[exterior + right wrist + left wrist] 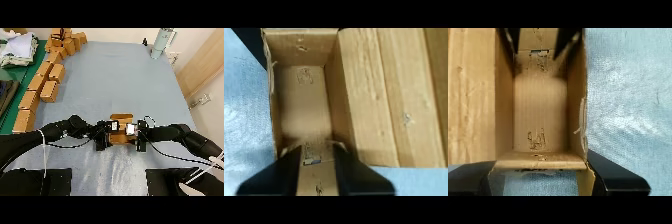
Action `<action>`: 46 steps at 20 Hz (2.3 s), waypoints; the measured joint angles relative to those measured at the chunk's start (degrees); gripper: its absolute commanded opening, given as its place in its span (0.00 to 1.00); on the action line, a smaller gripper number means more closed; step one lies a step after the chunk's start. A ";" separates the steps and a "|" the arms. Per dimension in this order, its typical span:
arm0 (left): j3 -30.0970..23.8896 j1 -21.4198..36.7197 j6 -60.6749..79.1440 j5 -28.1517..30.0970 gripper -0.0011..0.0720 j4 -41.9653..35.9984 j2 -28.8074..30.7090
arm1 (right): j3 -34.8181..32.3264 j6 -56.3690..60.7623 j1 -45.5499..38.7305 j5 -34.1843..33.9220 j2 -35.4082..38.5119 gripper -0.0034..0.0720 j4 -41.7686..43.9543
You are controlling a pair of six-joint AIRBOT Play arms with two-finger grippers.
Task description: Fold the box.
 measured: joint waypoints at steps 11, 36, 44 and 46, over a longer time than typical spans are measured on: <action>0.00 0.00 0.00 0.04 0.73 -0.02 0.02 | 1.07 9.73 0.98 -0.74 1.49 0.13 -6.62; 0.00 0.00 0.02 0.02 0.73 0.00 0.02 | 4.17 67.54 -22.34 -20.48 -3.58 0.05 -7.26; 0.00 0.00 0.02 0.00 0.73 -0.02 0.02 | 4.15 61.92 -22.40 -21.94 -3.80 0.05 -0.28; 0.00 0.00 0.00 0.02 0.73 -0.02 0.02 | 4.20 61.24 -22.40 -22.43 -3.80 0.09 1.20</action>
